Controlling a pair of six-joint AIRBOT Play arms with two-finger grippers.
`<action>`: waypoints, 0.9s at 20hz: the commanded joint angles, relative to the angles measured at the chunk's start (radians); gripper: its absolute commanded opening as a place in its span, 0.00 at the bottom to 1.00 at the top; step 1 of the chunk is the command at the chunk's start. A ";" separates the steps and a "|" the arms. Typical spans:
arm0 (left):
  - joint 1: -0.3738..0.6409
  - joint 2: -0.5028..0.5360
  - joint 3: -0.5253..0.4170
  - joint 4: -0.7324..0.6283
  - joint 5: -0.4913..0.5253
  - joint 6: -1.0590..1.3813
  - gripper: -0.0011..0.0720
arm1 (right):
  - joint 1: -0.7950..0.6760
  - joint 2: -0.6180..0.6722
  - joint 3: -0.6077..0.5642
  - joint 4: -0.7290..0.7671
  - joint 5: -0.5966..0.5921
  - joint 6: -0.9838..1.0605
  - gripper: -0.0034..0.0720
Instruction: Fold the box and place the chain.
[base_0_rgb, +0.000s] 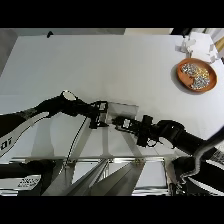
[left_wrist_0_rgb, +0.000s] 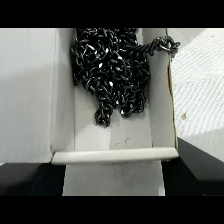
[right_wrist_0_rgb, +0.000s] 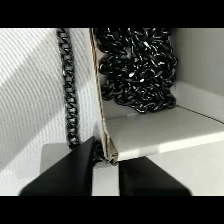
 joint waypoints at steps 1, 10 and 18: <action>0.001 0.000 0.001 0.000 0.000 0.000 0.39 | 0.000 0.000 -0.005 -0.004 0.003 0.003 0.09; 0.001 0.000 0.001 0.000 0.000 0.000 0.39 | 0.000 0.154 -0.005 -0.013 0.123 0.003 0.07; 0.001 0.000 0.001 0.000 0.000 0.000 0.39 | -0.020 0.168 -0.005 -0.013 0.123 0.011 0.42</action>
